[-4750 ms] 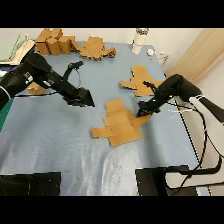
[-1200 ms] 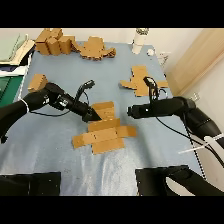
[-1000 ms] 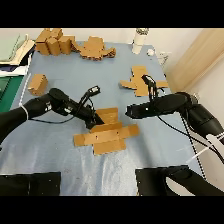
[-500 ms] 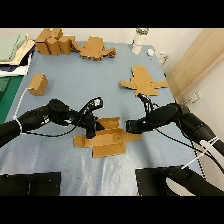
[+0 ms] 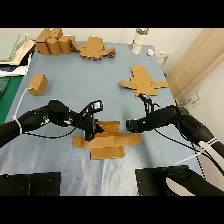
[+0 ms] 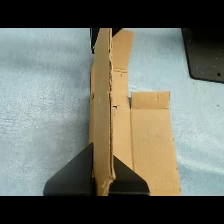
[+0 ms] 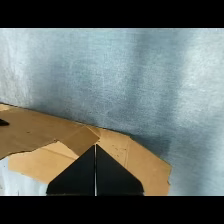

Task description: Fold the box.

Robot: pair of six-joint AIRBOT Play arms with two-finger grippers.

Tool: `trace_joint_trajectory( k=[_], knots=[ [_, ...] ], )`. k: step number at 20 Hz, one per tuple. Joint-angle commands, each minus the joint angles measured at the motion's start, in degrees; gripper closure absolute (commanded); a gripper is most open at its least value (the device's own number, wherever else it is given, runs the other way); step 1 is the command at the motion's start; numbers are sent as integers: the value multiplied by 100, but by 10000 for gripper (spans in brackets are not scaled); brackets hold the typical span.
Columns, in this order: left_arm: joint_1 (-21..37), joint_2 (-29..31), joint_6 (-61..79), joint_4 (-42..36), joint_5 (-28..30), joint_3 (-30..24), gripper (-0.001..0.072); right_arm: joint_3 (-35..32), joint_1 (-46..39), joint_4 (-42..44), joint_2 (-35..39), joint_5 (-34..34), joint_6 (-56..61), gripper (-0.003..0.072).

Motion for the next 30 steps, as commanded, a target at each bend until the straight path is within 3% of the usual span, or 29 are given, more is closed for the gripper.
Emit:
trace_joint_trajectory(
  k=[1, 9, 14, 20, 24, 26, 27, 28, 29, 30],
  knots=[
    [0, -125, 31, 11, 13, 0, 696, -4, 7, -15, -4, 96, 2, 684],
    [0, -116, 13, 37, -9, 0, 696, -2, 7, -15, -4, -63, 2, 684],
    [-2, -116, 15, 33, -4, 0, 696, 7, 109, -131, 291, -1169, -68, 684],
    [-2, -116, 15, 33, -4, 0, 696, -238, 1766, -1742, 1368, -597, -160, 684],
    [-2, -116, 15, 33, -4, 0, 696, -688, 3497, -2857, 1419, 348, -393, 684],
    [-2, -116, 15, 33, -7, 0, 696, -868, 4280, -3327, 1314, 442, -595, 678],
    [-2, -116, 15, 33, -7, 0, 695, -914, 4557, -3475, 1198, 411, -678, 515],
    [-2, -116, 15, 33, -4, 0, 696, -925, 4728, -3554, 1056, 409, -682, 222],
    [-2, -116, 15, 33, -4, 0, 696, -920, 4843, -3593, 892, 437, -688, 86],
    [-2, -116, 15, 33, -4, 0, 696, -920, 4896, -3604, 737, 472, -752, 83]
  ],
)
